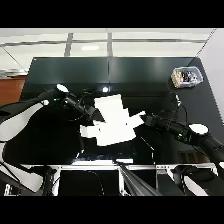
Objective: Fold the box and place the chain.
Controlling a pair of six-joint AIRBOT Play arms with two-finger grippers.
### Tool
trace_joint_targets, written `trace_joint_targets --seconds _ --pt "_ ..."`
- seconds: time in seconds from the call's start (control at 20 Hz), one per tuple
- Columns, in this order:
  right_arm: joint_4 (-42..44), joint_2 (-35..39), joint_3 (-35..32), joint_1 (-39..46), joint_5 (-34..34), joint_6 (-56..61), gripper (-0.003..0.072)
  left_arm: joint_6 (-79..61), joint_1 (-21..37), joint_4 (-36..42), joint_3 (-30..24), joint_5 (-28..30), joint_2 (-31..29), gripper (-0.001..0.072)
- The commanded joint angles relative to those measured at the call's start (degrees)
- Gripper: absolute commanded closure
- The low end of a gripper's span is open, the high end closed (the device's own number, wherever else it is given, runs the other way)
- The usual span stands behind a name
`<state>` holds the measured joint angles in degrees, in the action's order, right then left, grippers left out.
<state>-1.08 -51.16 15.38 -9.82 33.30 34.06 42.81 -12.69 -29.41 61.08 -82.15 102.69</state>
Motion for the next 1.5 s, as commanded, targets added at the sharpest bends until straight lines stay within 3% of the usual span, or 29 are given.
trace_joint_targets --seconds 0.0,0.15,0.2,0.25,0.3,0.35,0.45,0.6,0.7,0.85,1.0,1.2,1.45 --pt "0.0 0.0 0.0 -0.1 0.1 0.0 0.0674 -0.3 0.0 0.2 2.1 -1.0 2.2 0.0274" --pt "-0.4 0.0 0.0 -0.1 2.0 0.0 0.0673 -2.9 0.0 -0.2 2.2 -0.9 3.0 0.069" --pt "-1.1 0.0 0.0 -0.1 2.8 0.0 0.0668 -3.9 0.0 -0.1 2.2 -0.9 3.0 0.0687" --pt "-1.7 0.0 0.0 -0.1 3.1 0.0 0.051 -3.9 0.0 -0.1 2.2 -0.4 3.0 0.0687" --pt "-2.4 0.1 0.0 0.0 3.1 0.0 0.0186 -3.9 0.2 0.0 2.2 -0.2 3.0 0.0687" --pt "-2.7 0.1 0.1 0.2 3.3 0.0 0.0041 -3.9 0.6 0.0 2.2 -0.2 2.9 0.0688" --pt "-7.3 0.1 2.1 2.2 7.1 0.0 0.0041 -3.9 1.5 0.0 2.2 -0.9 2.6 0.0689" --pt "-23.2 0.1 11.9 7.6 24.0 1.4 0.0042 -5.7 3.1 -0.5 2.2 -1.2 0.0 0.0692" --pt "-31.2 0.1 19.8 9.6 37.8 5.4 0.0048 -8.7 3.5 -2.6 2.1 0.7 -4.0 0.0693" --pt "-42.4 0.1 27.0 9.5 47.9 9.6 0.0048 -18.4 1.9 -1.7 -1.0 6.1 -12.8 0.0694" --pt "-49.3 0.0 27.5 9.5 45.4 9.4 0.0048 -32.5 0.5 3.6 -8.2 11.7 -20.0 0.0693" --pt "-53.0 0.0 27.5 9.6 40.2 9.4 0.0048 -57.1 -0.9 3.9 -12.4 14.3 -21.6 0.0691" --pt "-51.6 0.0 27.5 9.2 35.2 9.4 0.0048 -59.9 -6.0 -3.3 -12.7 29.3 -20.5 0.0691"
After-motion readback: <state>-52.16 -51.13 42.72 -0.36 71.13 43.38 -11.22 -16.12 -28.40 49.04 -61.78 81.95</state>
